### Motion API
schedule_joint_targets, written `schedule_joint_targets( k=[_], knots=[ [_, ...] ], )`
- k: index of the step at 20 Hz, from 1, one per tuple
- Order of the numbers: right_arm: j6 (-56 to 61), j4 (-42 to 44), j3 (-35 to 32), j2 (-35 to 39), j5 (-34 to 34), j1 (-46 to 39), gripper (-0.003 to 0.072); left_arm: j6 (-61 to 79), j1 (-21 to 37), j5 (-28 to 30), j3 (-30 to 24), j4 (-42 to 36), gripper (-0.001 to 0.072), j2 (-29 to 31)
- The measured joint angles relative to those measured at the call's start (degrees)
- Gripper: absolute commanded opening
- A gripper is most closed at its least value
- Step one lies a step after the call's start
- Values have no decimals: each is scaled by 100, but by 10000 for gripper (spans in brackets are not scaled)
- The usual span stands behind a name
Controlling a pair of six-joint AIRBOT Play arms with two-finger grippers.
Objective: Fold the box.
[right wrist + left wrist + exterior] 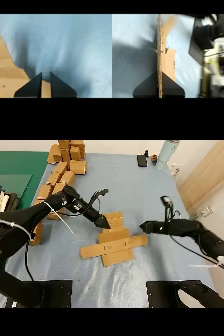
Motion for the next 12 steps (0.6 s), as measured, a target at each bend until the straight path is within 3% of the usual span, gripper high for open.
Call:
schedule_joint_targets(
  k=[1, 7, 8, 9, 12],
  knots=[
    [129, -76, 131, 0, 9, -116, 79, 223, -125, 227, -4, 2, 9, 129],
    [501, -240, 455, -46, 66, -356, 79, 1637, -752, 1405, -487, -33, 10, 981],
    [527, -240, 472, -81, 70, -363, 79, 1891, -826, 1622, -647, -59, 11, 1056],
    [540, -236, 483, -118, 76, -367, 1, 2111, -883, 1762, -785, -118, 11, 1091],
    [568, -190, 501, -234, 105, -376, 4, 2601, -1045, 2033, -1102, -212, 11, 1023]
  ],
)
